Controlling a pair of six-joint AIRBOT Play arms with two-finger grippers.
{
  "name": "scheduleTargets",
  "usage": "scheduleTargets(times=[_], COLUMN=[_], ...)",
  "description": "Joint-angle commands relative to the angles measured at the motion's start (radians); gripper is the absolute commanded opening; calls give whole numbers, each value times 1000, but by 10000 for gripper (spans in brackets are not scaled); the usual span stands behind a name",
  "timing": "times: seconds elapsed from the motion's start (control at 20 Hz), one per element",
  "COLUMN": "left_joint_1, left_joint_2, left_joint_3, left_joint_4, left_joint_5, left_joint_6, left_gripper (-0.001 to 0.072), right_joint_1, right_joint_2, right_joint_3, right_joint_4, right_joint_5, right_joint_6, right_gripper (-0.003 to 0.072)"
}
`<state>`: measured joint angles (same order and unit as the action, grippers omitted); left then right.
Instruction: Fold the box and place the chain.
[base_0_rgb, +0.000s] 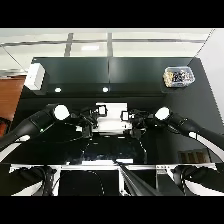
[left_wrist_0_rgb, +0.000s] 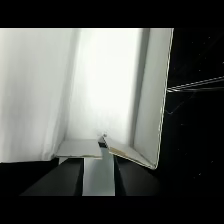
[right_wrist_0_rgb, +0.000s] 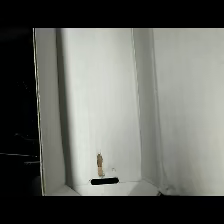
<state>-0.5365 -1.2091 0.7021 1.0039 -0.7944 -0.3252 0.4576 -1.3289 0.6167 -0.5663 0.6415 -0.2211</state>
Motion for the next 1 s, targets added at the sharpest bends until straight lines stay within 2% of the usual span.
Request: scheduleTargets(times=[0.0,0.2,0.3,0.4,0.45,0.5,0.6,0.65,0.7,0.75,0.8,0.95], left_joint_1=[-3,-3,-3,-3,-3,-3,-3,-3,-3,-3,-2,31], left_joint_2=[-22,-63,-63,-63,-63,-63,-62,-62,-62,-61,-55,10], left_joint_3=[0,0,0,0,0,0,0,0,0,1,5,20], left_joint_4=[-84,-172,-168,-161,-158,-157,-134,-134,-135,-127,-96,74], left_joint_5=[-11,33,39,31,32,32,29,29,29,19,3,-39], left_joint_6=[-4,-4,0,4,4,4,4,3,2,2,1,-227], left_gripper=[222,214,100,103,204,379,205,232,343,275,42,21], right_joint_1=[0,0,0,0,0,0,0,0,0,0,0,0], right_joint_2=[0,0,0,0,0,0,0,0,0,0,0,0], right_joint_3=[0,0,0,0,-1,0,0,0,-1,0,-1,0], right_joint_4=[0,0,0,0,0,0,0,0,0,0,0,0], right_joint_5=[0,0,0,0,0,0,0,0,0,0,0,0], right_joint_6=[1,1,1,1,1,1,1,1,1,1,1,1], right_gripper=[129,129,128,128,129,129,129,128,129,129,129,129])
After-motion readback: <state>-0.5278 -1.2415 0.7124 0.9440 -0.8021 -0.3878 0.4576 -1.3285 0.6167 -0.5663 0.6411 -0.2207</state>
